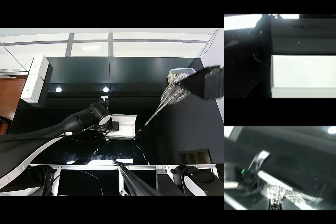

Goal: Fold the box and place the chain.

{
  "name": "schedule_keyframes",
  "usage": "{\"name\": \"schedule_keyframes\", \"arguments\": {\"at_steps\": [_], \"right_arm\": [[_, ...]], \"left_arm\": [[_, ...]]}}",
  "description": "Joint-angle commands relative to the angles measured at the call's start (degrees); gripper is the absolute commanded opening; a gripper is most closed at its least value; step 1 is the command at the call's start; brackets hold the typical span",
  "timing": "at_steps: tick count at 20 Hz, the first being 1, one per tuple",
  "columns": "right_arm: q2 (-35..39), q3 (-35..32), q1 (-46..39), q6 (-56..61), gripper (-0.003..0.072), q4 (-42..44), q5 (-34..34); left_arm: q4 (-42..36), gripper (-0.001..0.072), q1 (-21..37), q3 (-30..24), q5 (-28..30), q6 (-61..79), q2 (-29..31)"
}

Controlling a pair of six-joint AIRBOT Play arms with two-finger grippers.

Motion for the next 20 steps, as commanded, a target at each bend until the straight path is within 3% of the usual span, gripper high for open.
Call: {"name": "schedule_keyframes", "arguments": {"at_steps": [1,5,10,13,16,20], "right_arm": [[0.3,-0.4,5.9,0.1,0.0002,1.5,4.3],[0.3,-0.4,8.8,0.2,0.0002,4.3,3.7],[-0.3,-0.4,8.8,0.2,0.0002,9.5,-4.6],[-1.5,-0.9,8.9,0.2,0.0003,9.2,-5.6],[-1.6,-8.0,10.4,0.2,0.0003,7.8,-6.6],[-1.6,-19.8,12.7,0.2,0.0003,7.7,-13.7]], "left_arm": [[-0.2,0.0028,0.0,0.0,0.3,0.0,0.0],[-0.2,0.0028,0.0,0.0,0.2,0.0,0.0],[-0.2,0.0028,0.0,0.0,0.2,0.0,0.0],[-0.2,0.0028,0.0,0.0,0.3,0.0,0.0],[-0.2,0.0027,0.0,0.0,0.4,0.0,0.0],[-0.2,0.0028,0.0,0.0,0.3,0.0,0.0]]}}
